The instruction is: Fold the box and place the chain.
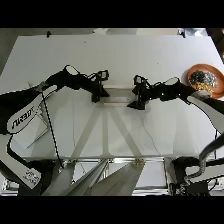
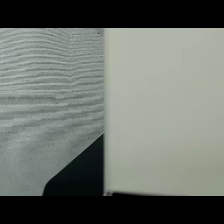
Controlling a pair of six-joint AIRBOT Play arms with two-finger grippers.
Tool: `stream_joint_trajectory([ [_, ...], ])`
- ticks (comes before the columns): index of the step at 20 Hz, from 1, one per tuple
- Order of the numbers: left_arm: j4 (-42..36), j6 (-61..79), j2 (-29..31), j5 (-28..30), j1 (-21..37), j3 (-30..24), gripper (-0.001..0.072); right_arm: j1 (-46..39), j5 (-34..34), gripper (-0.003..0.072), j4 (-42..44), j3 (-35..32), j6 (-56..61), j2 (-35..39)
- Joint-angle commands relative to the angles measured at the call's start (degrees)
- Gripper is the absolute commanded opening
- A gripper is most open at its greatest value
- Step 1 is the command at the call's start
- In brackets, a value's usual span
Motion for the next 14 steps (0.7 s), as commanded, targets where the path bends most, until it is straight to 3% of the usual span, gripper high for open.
stream_joint_trajectory([
  [1,0.0,0.0,0.0,0.1,0.0,0.0,0.001,-0.2,1.5,0.069,1.9,0.0,-1.7,-1.6],
  [14,0.0,0.0,0.0,0.1,0.0,0.0,0.001,1.0,1.3,0.069,0.6,0.5,-3.1,-1.8],
])
